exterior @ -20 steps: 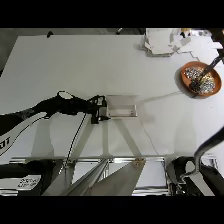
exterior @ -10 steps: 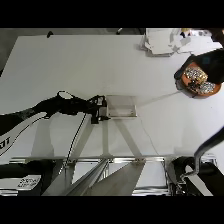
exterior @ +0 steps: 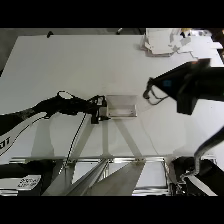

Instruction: Fold the box and place the chain.

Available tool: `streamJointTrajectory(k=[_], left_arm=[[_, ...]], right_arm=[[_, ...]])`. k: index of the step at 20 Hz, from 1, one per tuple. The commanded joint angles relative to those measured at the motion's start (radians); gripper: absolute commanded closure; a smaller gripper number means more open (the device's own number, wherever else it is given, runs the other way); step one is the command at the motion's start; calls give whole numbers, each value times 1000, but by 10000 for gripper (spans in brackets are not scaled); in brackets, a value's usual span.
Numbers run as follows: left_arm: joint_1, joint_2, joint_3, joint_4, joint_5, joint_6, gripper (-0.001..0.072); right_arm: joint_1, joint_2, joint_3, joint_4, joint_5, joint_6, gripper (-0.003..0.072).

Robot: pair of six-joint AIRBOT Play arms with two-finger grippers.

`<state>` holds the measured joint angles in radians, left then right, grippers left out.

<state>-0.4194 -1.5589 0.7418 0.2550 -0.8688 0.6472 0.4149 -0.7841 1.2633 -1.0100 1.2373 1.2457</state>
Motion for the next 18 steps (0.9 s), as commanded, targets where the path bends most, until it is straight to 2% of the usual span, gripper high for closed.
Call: streamJointTrajectory(k=[1, 5, 11, 16, 17, 18], left_arm=[[0, 0, 0, 0, 0, 0, 527], [0, 0, 0, 0, 0, 0, 527], [0, 0, 0, 0, 0, 0, 527], [0, 0, 0, 0, 0, 0, 527], [0, 0, 0, 0, 0, 0, 527], [0, 0, 0, 0, 0, 0, 527]], right_arm=[[117, -69, -12, -61, -21, 13, 666], [132, -160, -42, -145, -26, 56, 666], [133, -274, -199, -129, -154, 55, 666], [133, -377, -264, -126, -209, 55, 665], [133, -394, -265, -126, -203, 55, 646], [133, -407, -265, -126, -204, 55, 580]])
